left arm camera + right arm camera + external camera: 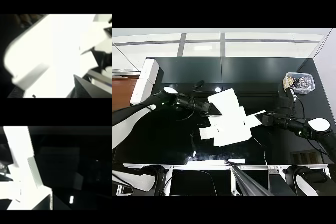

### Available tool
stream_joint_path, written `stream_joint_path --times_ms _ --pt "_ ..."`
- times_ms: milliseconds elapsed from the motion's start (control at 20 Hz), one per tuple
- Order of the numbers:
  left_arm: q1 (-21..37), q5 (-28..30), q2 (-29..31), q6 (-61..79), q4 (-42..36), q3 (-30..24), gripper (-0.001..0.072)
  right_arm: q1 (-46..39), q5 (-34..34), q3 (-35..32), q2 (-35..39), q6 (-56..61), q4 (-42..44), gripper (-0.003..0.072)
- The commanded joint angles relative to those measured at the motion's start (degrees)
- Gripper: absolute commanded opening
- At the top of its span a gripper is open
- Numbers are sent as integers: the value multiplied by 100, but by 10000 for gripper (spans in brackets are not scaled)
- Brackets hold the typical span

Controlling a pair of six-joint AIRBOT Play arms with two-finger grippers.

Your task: Fold the box and place the chain.

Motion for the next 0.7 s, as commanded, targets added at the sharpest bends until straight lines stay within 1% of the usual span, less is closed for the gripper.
stream_joint_path --times_ms 0,100,150,200,250,300,350,400,550,600,650 --pt "0 -1263 -540 590 175 402 684 15 22 -2 4 -2 2 23" --pt "-13 -1309 -573 627 737 516 548 15 13 -2 4 -4 -31 23" --pt "-22 -1309 -573 702 881 544 501 15 11 -2 4 -4 -81 23" --pt "-39 -1305 -573 776 903 560 492 15 11 -2 4 -4 -118 23" --pt "-70 -1307 -573 901 887 570 461 15 9 -2 4 -4 -125 23" --pt "-111 -1311 -573 1091 922 588 351 15 -4 -2 4 -4 -125 23" --pt "-173 -1305 -573 1276 949 619 279 15 -11 -2 4 -4 -125 23" --pt "-190 -1298 -573 1388 938 660 267 15 -11 -2 4 -4 -125 24" --pt "-227 -1309 -573 1725 938 778 32 15 9 0 4 -2 -350 24" --pt "-223 -1309 -570 1731 940 817 31 9 15 4 4 -2 -555 42" --pt "-216 -1307 -557 1725 940 848 30 -20 17 42 4 2 -776 280"
